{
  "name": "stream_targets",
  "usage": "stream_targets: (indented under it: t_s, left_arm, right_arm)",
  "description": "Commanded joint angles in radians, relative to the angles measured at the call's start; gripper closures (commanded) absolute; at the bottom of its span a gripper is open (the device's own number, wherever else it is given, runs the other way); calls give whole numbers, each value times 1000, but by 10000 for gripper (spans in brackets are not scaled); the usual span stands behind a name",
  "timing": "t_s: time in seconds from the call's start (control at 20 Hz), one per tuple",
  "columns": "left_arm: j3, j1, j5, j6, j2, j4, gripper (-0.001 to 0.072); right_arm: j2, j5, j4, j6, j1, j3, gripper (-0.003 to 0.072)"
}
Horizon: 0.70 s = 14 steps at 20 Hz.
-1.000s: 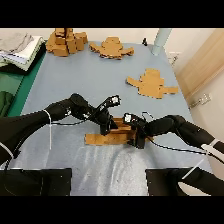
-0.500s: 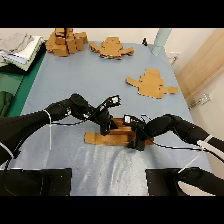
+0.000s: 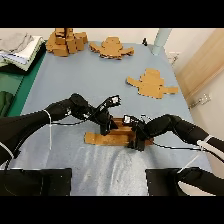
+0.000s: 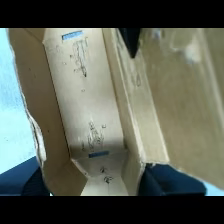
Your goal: Fold the box.
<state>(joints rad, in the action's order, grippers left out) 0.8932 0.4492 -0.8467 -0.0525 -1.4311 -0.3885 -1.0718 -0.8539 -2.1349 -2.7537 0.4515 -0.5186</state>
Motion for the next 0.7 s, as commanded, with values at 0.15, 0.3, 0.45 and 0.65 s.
stream_targets:
  t_s: [0.15,0.3,0.45,0.65]
  left_arm:
    - [1,0,0,0,-1,0,696]
    - [1,0,0,0,-1,0,696]
    - [1,0,0,0,-1,0,696]
    - [1,0,0,0,-1,0,696]
  right_arm:
    - [-10,23,8,-59,5,1,-34]
    - [-18,23,6,-82,5,1,115]
    - [-26,15,23,-82,5,1,114]
    - [-25,15,44,-82,5,1,114]
